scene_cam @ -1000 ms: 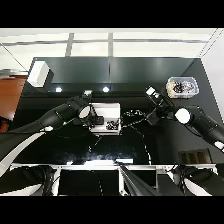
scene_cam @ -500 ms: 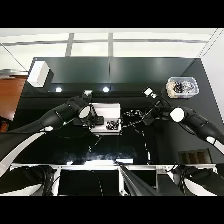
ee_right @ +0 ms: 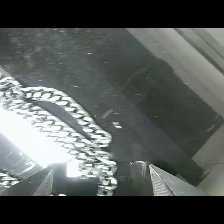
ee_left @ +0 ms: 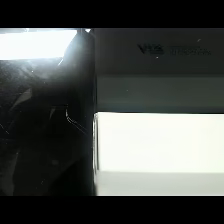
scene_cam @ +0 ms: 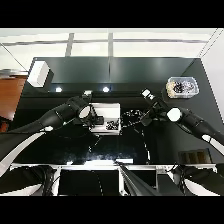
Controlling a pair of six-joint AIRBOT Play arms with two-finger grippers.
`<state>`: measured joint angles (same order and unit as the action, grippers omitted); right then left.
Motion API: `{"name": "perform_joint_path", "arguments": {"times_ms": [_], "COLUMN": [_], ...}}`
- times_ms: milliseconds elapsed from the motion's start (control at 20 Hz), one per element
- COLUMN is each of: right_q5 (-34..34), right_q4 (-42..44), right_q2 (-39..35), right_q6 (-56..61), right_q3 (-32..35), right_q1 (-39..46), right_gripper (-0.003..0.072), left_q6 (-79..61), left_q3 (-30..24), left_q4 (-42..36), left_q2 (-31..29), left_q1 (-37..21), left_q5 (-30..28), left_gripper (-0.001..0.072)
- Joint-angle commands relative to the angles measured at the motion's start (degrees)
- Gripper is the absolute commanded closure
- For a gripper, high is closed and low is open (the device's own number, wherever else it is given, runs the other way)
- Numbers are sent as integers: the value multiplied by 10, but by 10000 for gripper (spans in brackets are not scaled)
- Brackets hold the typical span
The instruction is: Fold the box and place the chain.
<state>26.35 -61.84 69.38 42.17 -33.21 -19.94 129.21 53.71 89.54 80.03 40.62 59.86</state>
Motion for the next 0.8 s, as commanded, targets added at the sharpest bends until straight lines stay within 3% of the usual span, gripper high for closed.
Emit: {"name": "perform_joint_path", "arguments": {"times_ms": [0, 50, 100, 150, 300, 350, 450, 500, 750], "right_q5": [-16, -26, -36, -41, -36, -31, -23, -9, 70], "right_q4": [1, 1, 1, 1, 1, 1, 1, 1, 0], "right_q2": [15, 17, 17, 17, 17, 17, 17, 16, -28], "right_q6": [1, 3, 11, 19, 21, 26, 51, 57, 106], "right_q3": [0, 0, 0, 0, 0, 0, -2, -7, -54], "right_q1": [-25, -30, -31, -30, -29, -29, -29, -29, -29], "right_gripper": [-6, -4, 109, 167, 491, 560, 568, 652, 654], "left_q6": [0, 0, 0, 0, 0, 0, 0, 0, 0], "left_q3": [0, 0, 0, 0, 0, 0, 0, 0, 0], "left_q4": [0, 0, 0, 0, 0, 0, 0, 0, 0], "left_q2": [0, 0, 0, 0, 0, 0, 0, 0, 0], "left_q1": [0, 0, 0, 0, 0, 0, 0, 0, 0], "left_q5": [3, 5, 7, 7, 7, 7, 7, 7, 7], "left_gripper": [676, 676, 676, 676, 676, 676, 676, 676, 676]}}
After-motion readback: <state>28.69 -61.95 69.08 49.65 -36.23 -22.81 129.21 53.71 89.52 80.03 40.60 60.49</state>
